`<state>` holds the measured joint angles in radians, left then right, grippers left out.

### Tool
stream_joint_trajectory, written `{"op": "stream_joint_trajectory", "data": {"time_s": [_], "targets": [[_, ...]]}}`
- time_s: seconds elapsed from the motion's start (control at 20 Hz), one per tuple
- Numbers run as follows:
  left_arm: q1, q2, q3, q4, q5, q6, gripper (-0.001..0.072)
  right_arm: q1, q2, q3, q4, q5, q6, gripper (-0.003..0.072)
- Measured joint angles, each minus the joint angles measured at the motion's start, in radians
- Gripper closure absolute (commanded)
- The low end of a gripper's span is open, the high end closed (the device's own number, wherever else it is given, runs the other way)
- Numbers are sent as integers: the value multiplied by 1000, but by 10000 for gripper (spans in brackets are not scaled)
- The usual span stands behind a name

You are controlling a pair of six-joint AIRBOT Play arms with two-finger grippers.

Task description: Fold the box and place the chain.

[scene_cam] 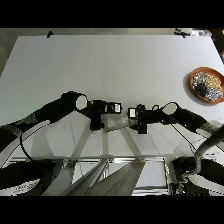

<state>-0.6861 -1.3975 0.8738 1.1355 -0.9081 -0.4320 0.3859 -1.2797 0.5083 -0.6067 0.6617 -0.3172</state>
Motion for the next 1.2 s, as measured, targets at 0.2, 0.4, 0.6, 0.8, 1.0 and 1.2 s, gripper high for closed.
{"op": "stream_joint_trajectory", "data": {"time_s": [0.2,0.4,0.6,0.8,1.0,1.2], "targets": [[1,62,0,10,-22,-47,63,0,0,0,1,1,4,275],[1,131,0,76,-29,-87,78,0,0,0,3,2,6,275],[6,189,0,188,-29,-177,87,0,0,0,3,4,5,275],[47,268,0,200,-60,-257,692,0,0,0,2,5,4,275],[87,313,-12,-75,-195,-138,705,0,0,0,2,6,3,275],[84,294,-45,-399,-228,48,706,0,0,0,2,6,3,275]]}}
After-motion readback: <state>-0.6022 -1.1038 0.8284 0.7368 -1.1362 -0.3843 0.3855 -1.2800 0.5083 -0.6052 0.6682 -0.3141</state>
